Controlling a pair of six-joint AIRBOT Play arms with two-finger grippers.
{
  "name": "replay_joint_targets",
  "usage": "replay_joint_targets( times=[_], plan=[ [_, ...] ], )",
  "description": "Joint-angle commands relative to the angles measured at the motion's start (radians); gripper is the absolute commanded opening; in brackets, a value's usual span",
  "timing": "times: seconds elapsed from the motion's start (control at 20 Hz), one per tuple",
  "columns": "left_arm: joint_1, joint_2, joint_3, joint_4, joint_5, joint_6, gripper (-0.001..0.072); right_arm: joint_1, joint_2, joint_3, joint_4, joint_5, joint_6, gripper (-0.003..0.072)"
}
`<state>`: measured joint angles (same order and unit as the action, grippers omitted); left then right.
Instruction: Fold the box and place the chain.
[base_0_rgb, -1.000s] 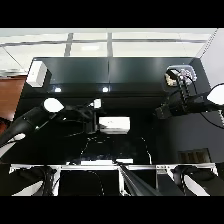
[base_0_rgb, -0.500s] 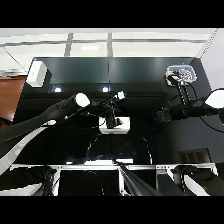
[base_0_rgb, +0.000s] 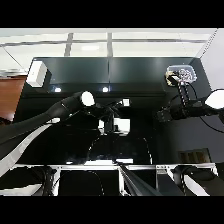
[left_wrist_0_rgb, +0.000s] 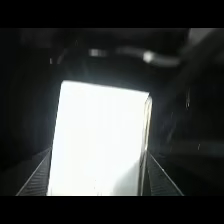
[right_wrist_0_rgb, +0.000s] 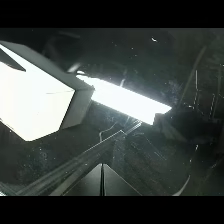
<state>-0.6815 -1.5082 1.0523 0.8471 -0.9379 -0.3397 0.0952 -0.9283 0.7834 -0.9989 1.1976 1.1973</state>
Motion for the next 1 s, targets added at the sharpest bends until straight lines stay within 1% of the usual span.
replay_joint_targets(
  times=[0.0, 0.05, 0.1, 0.15, 0.2, 0.3, 0.4, 0.5, 0.55, 0.65, 0.75, 0.85, 0.9, 0.95],
  plan=[
    [-0.042, -0.001, 0.01, 0.255, -0.019, -0.146, 0.0714, -0.001, 0.001, 0.0, -0.001, -0.002, 0.0, 0.0016],
    [-0.059, -0.001, 0.01, 0.314, -0.016, -0.186, 0.0712, -0.001, 0.001, 0.0, -0.001, -0.003, 0.0, 0.0016],
    [-0.077, -0.001, 0.011, 0.372, -0.011, -0.237, 0.0672, -0.001, 0.001, 0.0, -0.001, -0.006, 0.0, 0.0016],
    [-0.091, 0.0, 0.02, 0.418, -0.018, -0.283, 0.0495, -0.001, 0.001, 0.0, -0.001, -0.006, 0.0, 0.0016],
    [-0.096, 0.007, 0.032, 0.438, -0.032, -0.33, 0.04, -0.001, 0.001, 0.0, -0.001, -0.005, 0.0, 0.0016],
    [-0.071, 0.049, 0.058, 0.472, -0.05, -0.423, 0.0396, -0.001, 0.001, 0.0, 0.0, -0.004, 0.0, 0.0016],
    [0.003, 0.116, 0.074, 0.546, -0.093, -0.557, 0.0396, -0.001, 0.001, 0.0, 0.0, -0.004, 0.0, 0.0016],
    [0.138, 0.187, 0.074, 0.63, -0.182, -0.702, 0.0396, -0.001, 0.001, 0.0, 0.0, -0.005, 0.0, 0.0016],
    [0.224, 0.215, 0.074, 0.658, -0.232, -0.764, 0.0396, -0.001, 0.001, 0.0, 0.0, -0.005, 0.0, 0.0016],
    [0.444, 0.253, 0.074, 0.684, -0.306, -0.861, 0.0396, -0.001, 0.001, 0.0, 0.0, -0.005, 0.0, 0.0016],
    [0.705, 0.255, 0.074, 0.686, -0.302, -0.959, 0.0396, -0.001, 0.001, 0.0, 0.0, -0.006, 0.0, 0.0016],
    [0.932, 0.239, 0.074, 0.669, -0.259, -0.977, 0.0396, -0.001, 0.001, 0.0, 0.0, -0.005, 0.0, 0.0016],
    [1.022, 0.225, 0.074, 0.638, -0.229, -0.972, 0.0396, -0.001, 0.001, 0.0, 0.0, -0.006, 0.0, 0.0016],
    [1.106, 0.206, 0.074, 0.576, -0.183, -0.928, 0.0396, -0.001, 0.001, 0.0, 0.0, -0.006, 0.001, 0.0016]
  ],
)
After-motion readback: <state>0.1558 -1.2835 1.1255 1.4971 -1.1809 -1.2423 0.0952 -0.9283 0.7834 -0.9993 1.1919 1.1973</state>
